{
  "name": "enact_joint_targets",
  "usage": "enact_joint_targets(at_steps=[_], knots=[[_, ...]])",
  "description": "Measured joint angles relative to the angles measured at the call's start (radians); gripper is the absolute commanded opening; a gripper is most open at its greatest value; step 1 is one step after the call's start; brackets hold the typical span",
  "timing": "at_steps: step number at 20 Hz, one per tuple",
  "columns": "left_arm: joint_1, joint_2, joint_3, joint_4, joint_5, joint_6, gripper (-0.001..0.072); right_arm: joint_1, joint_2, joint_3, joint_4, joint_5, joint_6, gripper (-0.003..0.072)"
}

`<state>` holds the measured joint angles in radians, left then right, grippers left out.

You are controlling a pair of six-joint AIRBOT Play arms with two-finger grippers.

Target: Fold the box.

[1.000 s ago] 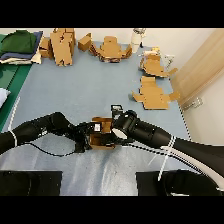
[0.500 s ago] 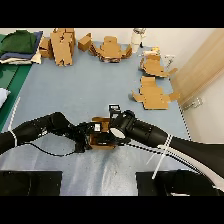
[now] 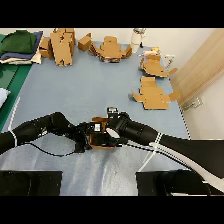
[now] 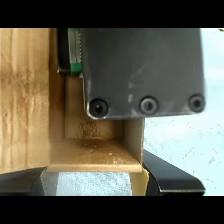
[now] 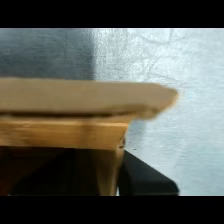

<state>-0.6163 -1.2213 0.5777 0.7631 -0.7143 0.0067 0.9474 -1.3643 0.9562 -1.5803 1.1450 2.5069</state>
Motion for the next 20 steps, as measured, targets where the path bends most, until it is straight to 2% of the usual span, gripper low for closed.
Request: enact_joint_targets(at_steps=[5, 9, 11, 13, 14, 15, 20], knots=[[0.0, 0.0, 0.0, 0.0, 0.0, 0.0, 0.0356, 0.0, -0.002, 0.0, -0.028, 0.053, 0.001, 0.0011], [0.0, 0.0, 0.0, -0.001, -0.001, -0.001, 0.0356, 0.0, 0.0, 0.007, -0.039, 0.067, -0.002, 0.0007], [0.0, 0.0, 0.0, 0.0, -0.001, 0.0, 0.0356, 0.0, 0.0, 0.014, -0.044, 0.077, -0.016, 0.0225], [0.0, 0.0, 0.0, 0.0, -0.001, 0.0, 0.0356, 0.0, 0.0, 0.026, -0.048, 0.068, -0.018, 0.0238], [0.0, 0.0, 0.0, 0.0, -0.001, 0.0, 0.0356, 0.0, 0.0, 0.033, -0.048, 0.061, -0.019, 0.0301], [0.0, 0.0, 0.0, 0.0, -0.001, 0.0, 0.0356, 0.0, 0.0, 0.041, -0.052, 0.061, -0.019, 0.0431], [0.0, 0.0, 0.0, 0.0, -0.001, 0.0, 0.0356, 0.0, 0.0, 0.062, -0.063, 0.077, -0.02, 0.0434]])
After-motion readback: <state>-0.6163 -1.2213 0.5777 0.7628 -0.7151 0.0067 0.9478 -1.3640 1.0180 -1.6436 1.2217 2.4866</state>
